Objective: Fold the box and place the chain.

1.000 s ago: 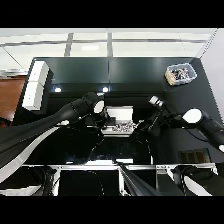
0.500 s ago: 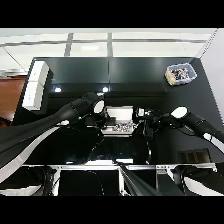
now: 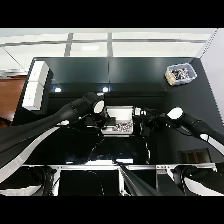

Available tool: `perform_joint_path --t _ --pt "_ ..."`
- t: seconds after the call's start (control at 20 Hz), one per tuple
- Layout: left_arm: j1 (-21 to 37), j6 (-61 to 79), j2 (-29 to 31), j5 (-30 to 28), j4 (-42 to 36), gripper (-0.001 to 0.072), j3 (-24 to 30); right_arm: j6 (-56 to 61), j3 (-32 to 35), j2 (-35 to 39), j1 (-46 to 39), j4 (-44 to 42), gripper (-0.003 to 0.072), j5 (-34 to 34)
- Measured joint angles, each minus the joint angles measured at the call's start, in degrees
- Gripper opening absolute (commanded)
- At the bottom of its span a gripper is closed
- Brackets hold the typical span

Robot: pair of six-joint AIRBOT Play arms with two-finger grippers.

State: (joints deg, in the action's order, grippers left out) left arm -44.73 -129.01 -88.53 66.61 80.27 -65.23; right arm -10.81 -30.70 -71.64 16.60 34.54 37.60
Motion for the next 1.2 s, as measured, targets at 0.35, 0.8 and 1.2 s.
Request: perform_joint_path --t 0.35,0.8,1.2 --pt "0.00 0.00 0.00 0.07 0.00 0.0029 0.00 30.25 -0.09 11.91 -3.06 13.00 0.0018 3.04" --pt "0.00 0.00 0.00 0.07 -0.02 0.0029 0.00 54.82 -5.81 28.72 -3.89 -1.73 0.0020 17.14" --pt "0.00 0.00 0.00 0.11 -0.17 0.0029 0.00 60.43 -5.81 20.35 2.19 -8.07 0.0343 10.16"
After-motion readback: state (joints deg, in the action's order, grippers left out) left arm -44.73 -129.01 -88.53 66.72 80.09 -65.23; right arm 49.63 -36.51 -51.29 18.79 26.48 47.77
